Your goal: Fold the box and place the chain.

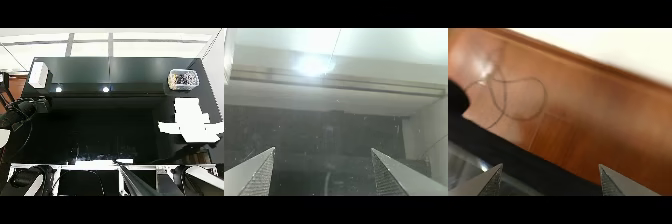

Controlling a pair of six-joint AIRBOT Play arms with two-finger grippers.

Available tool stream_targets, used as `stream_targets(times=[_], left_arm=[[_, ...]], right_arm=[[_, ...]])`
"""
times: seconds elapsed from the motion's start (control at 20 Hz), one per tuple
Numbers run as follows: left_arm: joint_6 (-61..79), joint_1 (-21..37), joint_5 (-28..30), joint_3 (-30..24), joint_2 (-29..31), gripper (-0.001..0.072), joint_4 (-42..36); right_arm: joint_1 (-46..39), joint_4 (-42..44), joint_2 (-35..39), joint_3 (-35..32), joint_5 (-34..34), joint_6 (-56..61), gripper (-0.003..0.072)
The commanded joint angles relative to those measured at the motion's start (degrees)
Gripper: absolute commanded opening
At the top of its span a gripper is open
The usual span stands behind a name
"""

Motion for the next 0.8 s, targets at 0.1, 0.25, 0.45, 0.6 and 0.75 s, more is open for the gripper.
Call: stream_targets(times=[0.1, 0.25, 0.45, 0.6, 0.75], left_arm=[[0.1, 0.0, 1.1, 0.0, 0.0, 0.0712, 0.0], [0.1, 0.0, 0.9, 0.0, 0.0, 0.0712, 0.0], [0.1, 0.0, 0.9, 0.0, 0.0, 0.0712, 0.0], [0.1, 0.0, 0.9, 0.0, 0.0, 0.0712, 0.0], [0.1, 0.0, 1.0, 0.0, 0.0, 0.0712, 0.1]], right_arm=[[-7.4, 15.2, -18.2, 17.5, 27.2, -22.5, 0.0702], [-5.1, 15.1, -24.6, 21.4, 41.4, -33.9, 0.0702], [-1.2, 10.3, -25.4, 21.4, 43.5, -41.8, 0.0702], [0.5, 2.2, -25.4, 21.4, 44.7, -43.0, 0.0702], [0.2, 4.8, -25.4, 21.4, 45.4, -43.7, 0.0696]])
